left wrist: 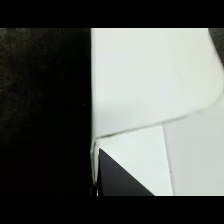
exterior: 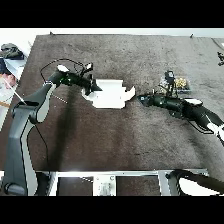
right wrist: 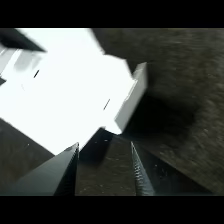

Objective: Fold the box and place the chain.

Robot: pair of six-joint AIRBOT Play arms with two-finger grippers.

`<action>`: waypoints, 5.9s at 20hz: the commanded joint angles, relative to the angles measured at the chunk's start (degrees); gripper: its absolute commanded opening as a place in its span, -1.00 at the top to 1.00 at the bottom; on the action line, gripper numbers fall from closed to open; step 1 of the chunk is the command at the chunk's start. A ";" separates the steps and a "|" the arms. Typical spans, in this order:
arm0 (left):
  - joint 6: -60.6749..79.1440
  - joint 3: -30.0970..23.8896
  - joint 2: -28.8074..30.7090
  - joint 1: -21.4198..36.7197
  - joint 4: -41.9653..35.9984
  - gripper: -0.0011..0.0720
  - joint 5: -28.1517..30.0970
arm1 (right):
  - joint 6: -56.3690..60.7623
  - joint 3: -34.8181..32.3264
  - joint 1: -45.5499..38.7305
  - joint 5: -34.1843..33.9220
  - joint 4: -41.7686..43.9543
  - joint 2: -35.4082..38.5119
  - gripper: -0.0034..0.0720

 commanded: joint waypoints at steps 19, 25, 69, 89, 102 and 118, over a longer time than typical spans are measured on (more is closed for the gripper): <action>-0.02 -0.48 0.02 0.02 0.11 0.93 1.16 | -23.96 10.45 17.77 -6.71 -23.43 -10.67 -0.67; -0.02 -0.48 0.02 0.02 -0.07 0.94 1.20 | -29.62 10.93 19.37 -13.05 -23.50 -11.56 -0.66; -0.02 -0.48 0.02 0.02 -0.24 0.93 1.25 | -11.78 42.42 11.54 5.66 -38.38 -29.40 -0.66; -0.02 -0.48 0.02 0.02 -0.24 0.93 1.27 | -16.50 57.24 9.22 24.63 -33.59 -42.40 -0.64; -0.02 -0.48 0.02 0.02 -0.24 0.93 1.27 | -17.59 57.24 9.03 26.08 -31.91 -44.72 -0.64; -0.02 -0.48 0.02 0.02 -0.26 0.93 1.25 | -19.12 57.24 9.25 25.90 -32.37 -45.07 -0.64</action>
